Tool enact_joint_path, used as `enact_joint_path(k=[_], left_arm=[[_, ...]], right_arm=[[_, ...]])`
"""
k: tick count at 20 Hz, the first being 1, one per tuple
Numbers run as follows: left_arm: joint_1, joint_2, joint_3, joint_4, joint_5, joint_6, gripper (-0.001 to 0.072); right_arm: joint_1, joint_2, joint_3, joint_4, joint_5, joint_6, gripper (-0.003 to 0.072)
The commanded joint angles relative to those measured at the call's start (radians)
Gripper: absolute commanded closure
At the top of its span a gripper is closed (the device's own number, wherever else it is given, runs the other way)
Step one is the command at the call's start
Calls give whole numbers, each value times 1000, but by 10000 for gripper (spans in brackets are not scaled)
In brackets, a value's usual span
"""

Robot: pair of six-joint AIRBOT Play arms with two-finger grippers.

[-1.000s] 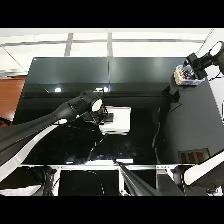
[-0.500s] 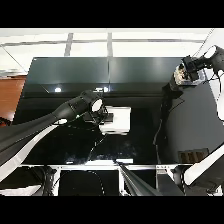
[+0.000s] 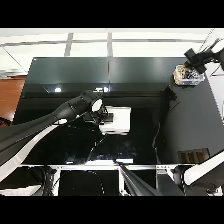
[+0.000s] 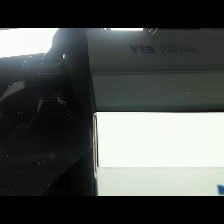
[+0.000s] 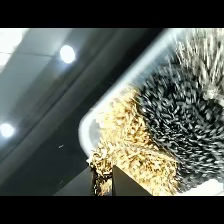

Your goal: Fold the box and place the chain.

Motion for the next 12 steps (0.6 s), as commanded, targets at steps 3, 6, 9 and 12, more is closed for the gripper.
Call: enact_joint_path(k=[3, 6, 9, 12], left_arm=[[0, 1, 0, 0, 0, 1, 680], [0, 1, 0, 0, 0, 1, 680], [0, 1, 0, -2, -6, 1, 680], [0, 1, 0, 0, -27, 1, 680]], right_arm=[[-13, 243, 0, 5, 110, -272, 672], [-12, 401, 0, 69, 164, -369, 671], [-12, 537, 0, 156, 193, -433, 671], [-12, 658, 0, 223, 268, -476, 672]])
